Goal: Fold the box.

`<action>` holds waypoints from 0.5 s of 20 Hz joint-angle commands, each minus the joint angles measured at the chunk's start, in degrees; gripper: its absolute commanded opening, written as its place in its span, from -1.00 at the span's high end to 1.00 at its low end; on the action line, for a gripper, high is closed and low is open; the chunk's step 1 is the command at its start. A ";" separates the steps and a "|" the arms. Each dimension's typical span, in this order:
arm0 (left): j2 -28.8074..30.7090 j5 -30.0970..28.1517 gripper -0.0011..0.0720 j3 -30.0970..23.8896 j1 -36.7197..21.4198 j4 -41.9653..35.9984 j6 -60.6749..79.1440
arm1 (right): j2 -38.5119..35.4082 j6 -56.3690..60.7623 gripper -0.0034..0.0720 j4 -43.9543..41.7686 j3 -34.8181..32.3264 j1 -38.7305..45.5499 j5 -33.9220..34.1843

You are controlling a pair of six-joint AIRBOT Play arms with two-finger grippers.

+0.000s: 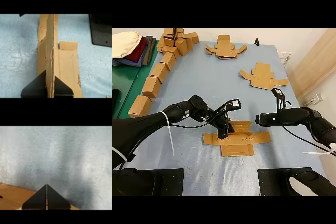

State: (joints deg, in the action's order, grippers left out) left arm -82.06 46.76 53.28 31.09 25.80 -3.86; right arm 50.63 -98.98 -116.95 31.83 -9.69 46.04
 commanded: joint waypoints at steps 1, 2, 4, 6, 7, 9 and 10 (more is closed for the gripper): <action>0.02 -0.22 0.93 0.00 -0.04 -0.07 -0.04 | 0.00 0.26 0.90 0.31 0.74 -0.07 3.54; 0.02 -0.09 0.93 0.00 -0.02 -0.09 -0.04 | -0.13 0.46 0.90 0.39 1.25 -0.07 5.66; 0.02 -0.11 0.93 0.00 0.00 -0.07 -0.04 | -1.16 0.92 0.90 0.37 1.73 -0.07 10.21; 0.02 -0.15 0.93 0.00 0.00 -0.09 -0.04 | -3.58 3.19 0.90 1.62 1.70 -0.48 14.99; 0.02 -0.15 0.93 0.00 0.00 -0.07 -0.04 | -5.27 4.72 0.90 3.13 1.68 -1.51 16.85; 0.02 -0.13 0.93 0.00 0.00 -0.09 -0.04 | -9.77 9.05 0.90 5.81 1.46 -5.73 19.39; 0.02 -0.13 0.93 0.00 0.00 -0.09 -0.04 | -12.28 11.72 0.90 7.21 1.36 -9.22 20.48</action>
